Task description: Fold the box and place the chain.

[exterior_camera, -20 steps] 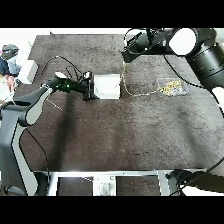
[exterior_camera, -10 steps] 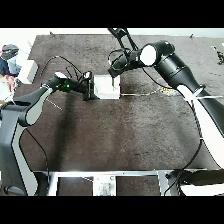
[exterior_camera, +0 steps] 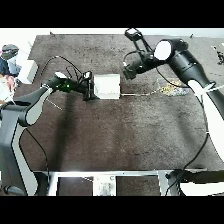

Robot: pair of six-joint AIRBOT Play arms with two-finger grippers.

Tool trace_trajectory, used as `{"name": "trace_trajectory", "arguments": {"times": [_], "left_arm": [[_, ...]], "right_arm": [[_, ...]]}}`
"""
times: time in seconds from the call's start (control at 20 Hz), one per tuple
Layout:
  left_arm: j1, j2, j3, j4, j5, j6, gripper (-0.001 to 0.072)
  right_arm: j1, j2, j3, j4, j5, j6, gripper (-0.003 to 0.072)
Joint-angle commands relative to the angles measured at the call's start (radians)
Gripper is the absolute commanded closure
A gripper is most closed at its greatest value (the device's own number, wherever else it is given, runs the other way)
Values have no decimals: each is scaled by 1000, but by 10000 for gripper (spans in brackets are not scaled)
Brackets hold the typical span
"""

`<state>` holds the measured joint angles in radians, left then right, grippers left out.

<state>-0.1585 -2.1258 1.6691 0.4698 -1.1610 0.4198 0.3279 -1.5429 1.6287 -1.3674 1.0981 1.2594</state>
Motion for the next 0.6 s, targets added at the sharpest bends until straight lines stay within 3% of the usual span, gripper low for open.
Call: {"name": "trace_trajectory", "arguments": {"times": [0.0,0.3,0.55], "left_arm": [[-1,0,0,0,0,0,421],[-1,0,0,0,0,0,421],[-1,0,0,0,0,0,421]], "right_arm": [[-124,61,-155,66,15,47,343],[-328,109,-508,64,-379,300,315],[-349,21,-529,92,-518,337,315]]}}
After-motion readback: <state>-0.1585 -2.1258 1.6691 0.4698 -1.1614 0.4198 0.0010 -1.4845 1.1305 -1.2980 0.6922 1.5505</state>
